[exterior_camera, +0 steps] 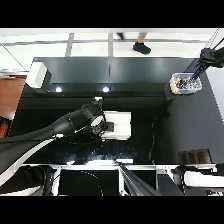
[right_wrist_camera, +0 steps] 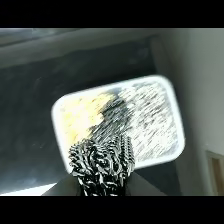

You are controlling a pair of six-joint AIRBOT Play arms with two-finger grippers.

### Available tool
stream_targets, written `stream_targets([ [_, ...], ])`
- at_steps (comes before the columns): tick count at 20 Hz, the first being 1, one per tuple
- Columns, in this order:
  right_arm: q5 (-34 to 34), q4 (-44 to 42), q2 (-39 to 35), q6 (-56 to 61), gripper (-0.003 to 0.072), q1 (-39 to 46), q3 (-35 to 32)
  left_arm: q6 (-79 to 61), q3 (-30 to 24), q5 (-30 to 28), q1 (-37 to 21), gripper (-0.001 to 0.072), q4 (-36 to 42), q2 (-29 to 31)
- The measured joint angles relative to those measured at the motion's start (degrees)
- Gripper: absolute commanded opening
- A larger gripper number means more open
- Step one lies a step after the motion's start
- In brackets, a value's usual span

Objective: Fold the box and place the chain.

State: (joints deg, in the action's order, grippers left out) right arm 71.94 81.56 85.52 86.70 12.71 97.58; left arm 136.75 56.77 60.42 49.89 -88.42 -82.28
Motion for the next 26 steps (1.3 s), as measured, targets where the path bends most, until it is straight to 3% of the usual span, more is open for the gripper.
stream_targets([
  [4,3.7,-7.1,-8.0,-4.2,0.0013,-0.7,-4.9,0.0,0.0,0.0,0.0,0.0026,0.0,0.0],
  [14,9.9,-20.0,-30.3,-9.7,0.0013,-12.2,-28.9,0.0,0.0,-0.1,0.0,0.0026,0.0,0.0],
  [19,11.5,-28.3,-32.9,-11.1,0.0013,-22.2,-38.1,0.0,0.0,-0.2,0.0,0.0026,0.0,0.0],
  [26,-0.3,-34.6,-30.7,-10.2,0.0013,-35.9,-42.0,0.0,0.0,-0.2,0.0,0.0026,0.0,0.0],
])
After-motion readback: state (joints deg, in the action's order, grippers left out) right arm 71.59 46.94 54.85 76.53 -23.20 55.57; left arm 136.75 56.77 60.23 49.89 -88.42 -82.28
